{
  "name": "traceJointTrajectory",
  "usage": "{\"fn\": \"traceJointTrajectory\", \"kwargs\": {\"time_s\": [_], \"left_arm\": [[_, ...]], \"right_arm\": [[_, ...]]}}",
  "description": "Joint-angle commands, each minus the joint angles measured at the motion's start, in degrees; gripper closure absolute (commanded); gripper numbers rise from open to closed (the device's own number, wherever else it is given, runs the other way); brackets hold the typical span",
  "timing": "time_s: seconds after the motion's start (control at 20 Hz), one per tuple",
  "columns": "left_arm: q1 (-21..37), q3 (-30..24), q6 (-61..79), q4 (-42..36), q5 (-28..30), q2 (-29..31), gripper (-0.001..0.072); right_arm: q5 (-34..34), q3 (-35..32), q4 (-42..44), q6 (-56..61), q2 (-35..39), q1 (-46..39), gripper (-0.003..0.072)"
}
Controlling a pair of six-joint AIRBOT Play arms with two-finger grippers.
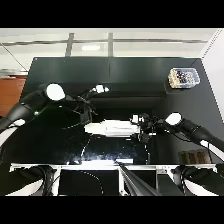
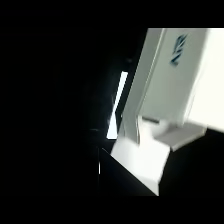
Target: Fold the box and place the chain.
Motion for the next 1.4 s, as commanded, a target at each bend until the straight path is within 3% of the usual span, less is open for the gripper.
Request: {"fn": "traceJointTrajectory", "kwargs": {"time_s": [0.0, 0.15, 0.2, 0.35, 0.55, 0.6, 0.75, 0.95, 1.2, 1.35], "left_arm": [[4.2, -1.6, -11.1, 0.6, -11.7, 2.8, 0.0684], [2.5, -10.1, -15.5, -10.9, -17.1, 2.3, 0.0684], [0.8, -13.1, -12.9, -17.1, -16.1, 2.3, 0.0684], [-2.0, -16.9, -1.4, -37.0, -3.7, 2.3, 0.0684], [-1.5, -16.9, 5.4, -49.0, 21.1, 1.3, 0.0683], [-1.9, -16.8, 9.2, -52.9, 24.0, 0.1, 0.0683], [-3.7, -15.2, 18.2, -60.3, 24.5, -4.7, 0.0682], [-4.8, -12.2, 18.1, -56.5, 24.7, -10.2, 0.0682], [-5.5, -12.1, 12.2, -39.1, 22.2, -10.7, 0.0682], [-5.3, -11.0, 11.5, -33.7, 19.6, -10.1, 0.0681]], "right_arm": [[0.0, 0.0, 0.0, 0.0, 0.0, 0.1, 0.0213], [0.0, 0.0, 0.0, 0.0, 0.0, 0.1, 0.0214], [0.0, 0.0, 0.0, 0.0, 0.0, 0.1, 0.0213], [0.0, 0.0, 0.0, 0.0, 0.0, 0.1, 0.0213], [0.0, 0.0, 0.0, 0.0, 0.0, 0.1, 0.0213], [0.0, 0.0, 0.0, 0.0, 0.0, 0.1, 0.0213], [0.0, 0.0, 0.0, 0.0, 0.0, 0.1, 0.0214], [0.0, 0.0, 0.0, 0.0, 0.0, 0.1, 0.0213], [0.0, 0.0, 0.0, 0.0, 0.0, 0.1, 0.0213], [0.0, 0.0, 0.0, 0.0, 0.0, 0.1, 0.0213]]}}
